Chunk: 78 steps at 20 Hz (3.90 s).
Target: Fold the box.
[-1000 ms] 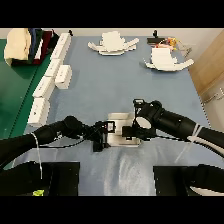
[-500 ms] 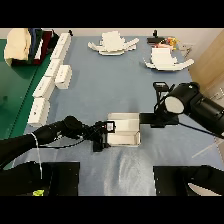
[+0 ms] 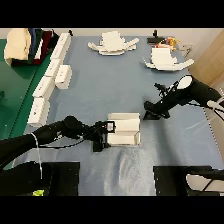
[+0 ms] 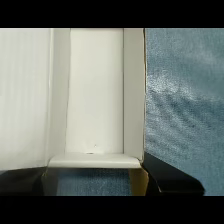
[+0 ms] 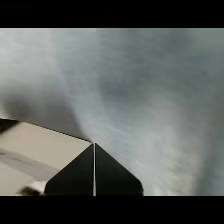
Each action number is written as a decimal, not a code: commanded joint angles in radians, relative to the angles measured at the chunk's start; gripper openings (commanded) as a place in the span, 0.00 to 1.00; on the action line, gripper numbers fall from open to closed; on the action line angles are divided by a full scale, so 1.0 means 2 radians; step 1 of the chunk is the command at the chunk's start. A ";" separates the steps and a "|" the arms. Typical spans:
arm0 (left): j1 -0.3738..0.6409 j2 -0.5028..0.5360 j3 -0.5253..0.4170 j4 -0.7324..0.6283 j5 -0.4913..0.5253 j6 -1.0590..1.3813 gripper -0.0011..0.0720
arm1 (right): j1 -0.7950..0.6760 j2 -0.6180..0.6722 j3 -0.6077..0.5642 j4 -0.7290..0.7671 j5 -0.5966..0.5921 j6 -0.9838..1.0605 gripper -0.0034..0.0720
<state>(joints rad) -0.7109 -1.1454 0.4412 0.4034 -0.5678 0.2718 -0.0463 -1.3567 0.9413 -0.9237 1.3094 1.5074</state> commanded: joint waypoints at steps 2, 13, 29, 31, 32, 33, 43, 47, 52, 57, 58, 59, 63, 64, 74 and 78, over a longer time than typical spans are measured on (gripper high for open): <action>0.000 0.000 0.000 0.000 0.000 0.000 0.43 | -0.038 -0.093 0.007 0.218 0.056 -0.141 0.05; 0.000 0.000 0.000 0.000 0.000 0.000 0.43 | 0.064 -0.024 -0.004 0.127 0.062 -0.247 0.05; 0.000 0.000 0.000 0.000 0.000 0.000 0.43 | 0.281 0.230 -0.197 0.021 -0.261 -0.352 0.05; 0.000 0.000 0.000 0.000 0.000 0.000 0.43 | 0.302 0.240 -0.201 0.003 -0.276 -0.352 0.05; 0.000 0.000 0.000 0.000 0.000 0.000 0.43 | 0.308 0.241 -0.201 -0.004 -0.283 -0.352 0.13; 0.000 0.000 0.000 0.000 0.000 0.000 0.43 | 0.311 0.242 -0.201 -0.010 -0.285 -0.353 0.26; 0.000 0.000 0.000 0.000 0.000 0.000 0.43 | 0.317 0.242 -0.197 -0.045 -0.286 -0.498 0.66; 0.000 0.000 0.000 0.000 0.000 0.000 0.43 | 0.317 0.242 -0.197 -0.064 -0.292 -0.506 0.74; 0.000 0.000 0.000 0.000 0.000 0.000 0.43 | 0.351 0.242 -0.197 -0.071 -0.283 -0.505 0.74; 0.000 0.000 0.000 0.000 0.000 0.000 0.43 | 0.374 0.234 -0.197 -0.157 -0.311 -0.506 0.74; 0.000 0.000 0.000 0.000 0.000 0.000 0.43 | 0.376 0.233 -0.197 -0.168 -0.317 -0.505 0.74; 0.000 0.000 0.000 0.000 0.000 0.000 0.43 | 0.379 0.233 -0.197 -0.176 -0.323 -0.505 0.74; 0.000 0.000 0.000 0.000 0.000 0.000 0.43 | 0.382 0.234 -0.196 -0.193 -0.341 -0.506 0.74; 0.000 0.000 0.000 0.000 0.000 0.000 0.43 | 0.382 0.237 -0.196 -0.193 -0.341 -0.506 0.74; 0.000 0.000 0.000 0.000 0.000 0.000 0.43 | 0.382 0.268 -0.196 -0.216 -0.342 -0.506 0.74; 0.000 0.000 0.000 0.000 0.000 0.000 0.43 | 0.382 0.272 -0.196 -0.215 -0.343 -0.505 0.74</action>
<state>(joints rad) -0.7105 -1.1454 0.4412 0.4030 -0.5697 0.2722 0.7181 -0.8181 0.5484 -1.3476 0.6235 0.4961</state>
